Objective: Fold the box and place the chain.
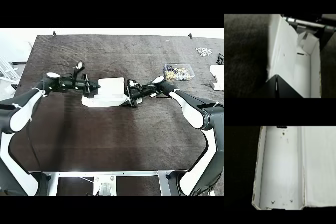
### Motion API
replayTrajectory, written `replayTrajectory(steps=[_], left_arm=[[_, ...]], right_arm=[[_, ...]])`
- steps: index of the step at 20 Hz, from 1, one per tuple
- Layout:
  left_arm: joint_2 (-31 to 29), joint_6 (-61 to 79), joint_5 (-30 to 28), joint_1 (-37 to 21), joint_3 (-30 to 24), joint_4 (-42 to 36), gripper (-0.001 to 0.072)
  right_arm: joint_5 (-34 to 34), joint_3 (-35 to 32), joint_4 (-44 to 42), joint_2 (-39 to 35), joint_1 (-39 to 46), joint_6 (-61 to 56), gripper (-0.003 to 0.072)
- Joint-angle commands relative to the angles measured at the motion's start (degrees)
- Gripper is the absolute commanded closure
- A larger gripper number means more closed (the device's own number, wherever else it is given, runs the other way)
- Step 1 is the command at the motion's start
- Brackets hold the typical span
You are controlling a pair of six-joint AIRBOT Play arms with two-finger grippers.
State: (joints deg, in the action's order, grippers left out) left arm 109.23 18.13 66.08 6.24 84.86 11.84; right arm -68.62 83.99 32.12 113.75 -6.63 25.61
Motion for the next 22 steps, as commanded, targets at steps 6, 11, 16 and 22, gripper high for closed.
replayTrajectory(steps=[6,11,16,22], left_arm=[[-11.91,-4.9,10.6,-5.35,1.4,20.02,0.0093],[-11.98,-2.51,6.69,-4.76,-2.91,24.0,0.009],[-11.56,0.96,-5.57,0.15,-8.46,23.19,-0.0008],[-7.52,0.98,-6.97,0.52,-8.48,17.38,-0.0008]], right_arm=[[-0.02,0.02,-0.11,0.0,-0.07,-0.07,0.0119],[-0.02,0.02,-0.11,0.0,-0.07,-0.07,0.0119],[-0.02,0.02,-0.11,0.0,-0.07,-0.07,0.012],[-0.02,0.02,-0.11,0.0,-0.07,-0.07,0.0119]])
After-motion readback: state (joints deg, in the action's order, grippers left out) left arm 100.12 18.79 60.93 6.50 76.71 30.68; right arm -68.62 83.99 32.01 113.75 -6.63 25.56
